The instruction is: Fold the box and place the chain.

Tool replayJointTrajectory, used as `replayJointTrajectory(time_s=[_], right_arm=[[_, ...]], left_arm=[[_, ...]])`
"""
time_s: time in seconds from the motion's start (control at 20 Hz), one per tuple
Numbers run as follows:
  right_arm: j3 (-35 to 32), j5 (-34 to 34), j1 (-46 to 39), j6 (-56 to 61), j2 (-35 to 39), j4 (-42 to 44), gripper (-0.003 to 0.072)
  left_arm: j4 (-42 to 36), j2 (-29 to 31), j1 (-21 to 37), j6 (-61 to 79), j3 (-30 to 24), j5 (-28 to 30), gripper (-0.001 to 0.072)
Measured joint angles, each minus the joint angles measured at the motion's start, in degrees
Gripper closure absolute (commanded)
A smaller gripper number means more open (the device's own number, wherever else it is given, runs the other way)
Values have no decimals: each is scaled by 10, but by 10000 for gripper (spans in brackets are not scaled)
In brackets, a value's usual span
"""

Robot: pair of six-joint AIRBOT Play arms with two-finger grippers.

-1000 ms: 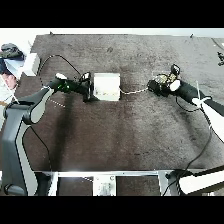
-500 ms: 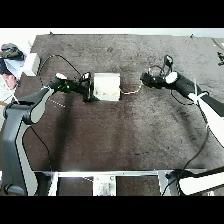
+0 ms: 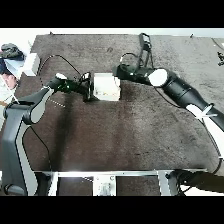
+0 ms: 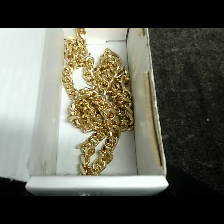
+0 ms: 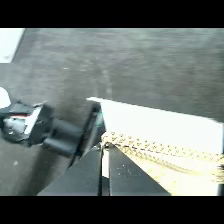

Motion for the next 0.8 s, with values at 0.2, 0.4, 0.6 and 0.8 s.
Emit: replayJointTrajectory(time_s=[0.2, 0.4, 0.6, 0.8], right_arm=[[0, -21, 30, 9, -55, 3, 677], [0, -26, 38, 12, -106, 4, 504], [0, -27, 34, 12, -121, 2, 506], [-2, 10, 7, 13, -100, -34, 506]], left_arm=[[0, 0, 0, 0, 0, 0, 243], [0, 0, 0, 0, 0, 0, 244], [0, 0, 0, 0, 0, 0, 243], [0, 0, 0, 0, 0, 0, 243]])
